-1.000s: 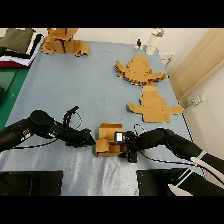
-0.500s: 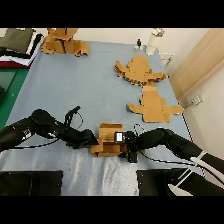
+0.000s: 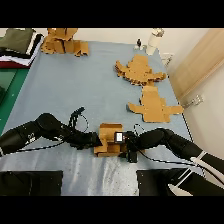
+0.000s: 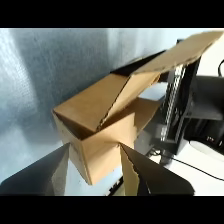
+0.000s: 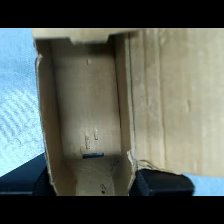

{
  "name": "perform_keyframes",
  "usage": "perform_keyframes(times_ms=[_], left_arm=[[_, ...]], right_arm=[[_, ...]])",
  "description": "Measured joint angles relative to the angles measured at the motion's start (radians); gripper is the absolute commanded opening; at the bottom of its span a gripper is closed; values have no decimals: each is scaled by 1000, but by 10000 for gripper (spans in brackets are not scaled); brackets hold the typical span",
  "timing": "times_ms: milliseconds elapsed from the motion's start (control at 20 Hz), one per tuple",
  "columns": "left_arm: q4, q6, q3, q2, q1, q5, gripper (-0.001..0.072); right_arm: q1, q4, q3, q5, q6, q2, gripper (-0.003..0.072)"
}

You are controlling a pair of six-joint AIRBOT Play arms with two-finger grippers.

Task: Fold the box.

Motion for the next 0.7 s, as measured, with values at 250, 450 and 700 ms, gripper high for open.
perform_keyframes(times_ms=[250, 450, 700], left_arm=[[8, -18, 1, 0, -7, 28, 495], [171, -171, 53, 0, -69, 30, 495], [497, -494, 153, -1, -209, 31, 494]], right_arm=[[0, 0, 0, 0, 0, 0, 440], [0, 0, 0, 0, 0, 0, 440], [0, 0, 0, 0, 0, 0, 440]])
